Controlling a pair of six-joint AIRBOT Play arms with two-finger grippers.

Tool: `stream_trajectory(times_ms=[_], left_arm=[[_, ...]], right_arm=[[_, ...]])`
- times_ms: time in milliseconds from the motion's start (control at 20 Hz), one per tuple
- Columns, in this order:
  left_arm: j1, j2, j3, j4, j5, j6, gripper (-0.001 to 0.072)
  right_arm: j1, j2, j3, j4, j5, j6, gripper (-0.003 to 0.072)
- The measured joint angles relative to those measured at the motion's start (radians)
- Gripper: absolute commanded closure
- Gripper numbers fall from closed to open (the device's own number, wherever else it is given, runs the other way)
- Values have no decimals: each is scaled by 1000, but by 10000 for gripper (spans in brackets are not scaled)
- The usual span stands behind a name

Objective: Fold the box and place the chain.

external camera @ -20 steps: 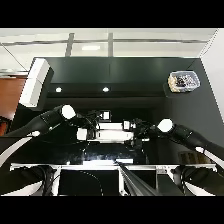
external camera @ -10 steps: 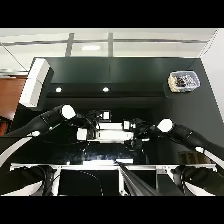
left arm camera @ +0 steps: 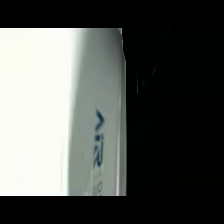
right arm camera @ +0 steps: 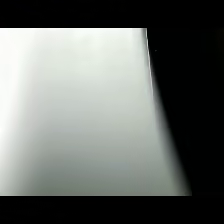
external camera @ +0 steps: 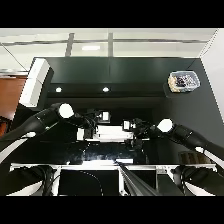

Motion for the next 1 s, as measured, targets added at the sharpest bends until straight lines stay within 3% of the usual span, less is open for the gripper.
stream_trajectory(times_ms=[150, 200, 250, 400, 550, 700, 850, 1000], left_arm=[[4, 83, 24, 179, -105, -193, 306], [4, 111, 28, 236, -150, -274, 409], [5, 137, 32, 285, -196, -361, 687], [6, 195, 34, 362, -349, -610, 681], [6, 217, -1, 182, -395, -725, 681], [6, 224, -82, -147, -259, -667, 681], [6, 226, -159, -473, -14, -538, 681], [5, 210, -192, -643, 193, -447, 681]], right_arm=[[1, 0, 0, -3, 3, 0, 202], [1, 0, 0, -3, 3, -1, 203], [1, 0, 0, -4, 4, -1, 203], [1, 0, 0, -4, 4, -2, 202], [1, 0, 0, -6, 5, -2, 202], [1, 0, 0, -6, 5, -2, 202], [1, 0, 0, -6, 5, -2, 202], [1, 0, 0, -6, 5, -2, 202]])
